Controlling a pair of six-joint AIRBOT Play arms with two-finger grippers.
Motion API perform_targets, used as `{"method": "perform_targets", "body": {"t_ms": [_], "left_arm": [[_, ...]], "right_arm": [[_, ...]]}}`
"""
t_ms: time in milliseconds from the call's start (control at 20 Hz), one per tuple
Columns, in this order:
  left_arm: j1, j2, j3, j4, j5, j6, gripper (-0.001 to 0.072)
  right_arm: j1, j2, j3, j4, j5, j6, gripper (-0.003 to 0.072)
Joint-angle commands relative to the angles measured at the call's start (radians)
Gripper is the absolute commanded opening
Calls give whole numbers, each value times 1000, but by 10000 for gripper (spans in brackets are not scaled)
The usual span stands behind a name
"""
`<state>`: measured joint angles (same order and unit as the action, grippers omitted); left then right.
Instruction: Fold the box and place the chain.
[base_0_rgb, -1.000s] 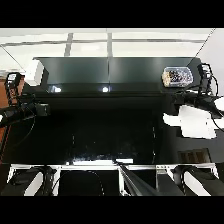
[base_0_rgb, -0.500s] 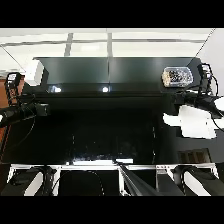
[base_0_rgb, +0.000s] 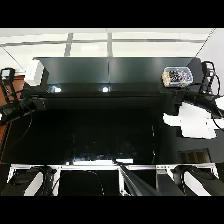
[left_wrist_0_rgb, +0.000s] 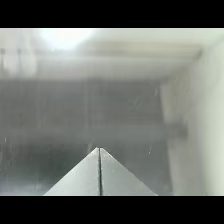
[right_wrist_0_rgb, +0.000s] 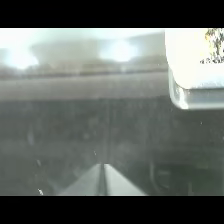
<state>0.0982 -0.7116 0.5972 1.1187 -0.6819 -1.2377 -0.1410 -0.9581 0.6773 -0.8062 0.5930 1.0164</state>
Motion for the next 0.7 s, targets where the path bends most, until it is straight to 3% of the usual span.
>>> {"method": "perform_targets", "body": {"t_ms": [0, 100, 150, 200, 300, 400, 550, 650], "left_arm": [[0, -1, 0, -92, 120, -1, 27], [0, -9, 0, -110, 132, -1, 43], [0, -18, 0, -114, 121, -1, 329], [0, -25, 0, -118, 93, -5, 715], [0, -41, 0, -109, 14, -7, 708], [0, -66, 0, -108, -47, -7, 708], [0, -100, 0, -111, -88, -8, 708], [0, -111, 0, -116, -89, -8, 708]], "right_arm": [[2, -23, 0, 20, -100, -2, 709], [-25, -46, 1, -157, -145, 101, 709], [-77, -56, 14, -289, -146, 237, 708], [-161, -74, 46, -441, -116, 391, 708], [-378, -130, 136, -650, -5, 530, 707], [-620, -211, 241, -716, 158, 526, 707], [-908, -324, 365, -630, 323, 377, 707], [-1015, -406, 436, -455, 421, 133, 707]]}}
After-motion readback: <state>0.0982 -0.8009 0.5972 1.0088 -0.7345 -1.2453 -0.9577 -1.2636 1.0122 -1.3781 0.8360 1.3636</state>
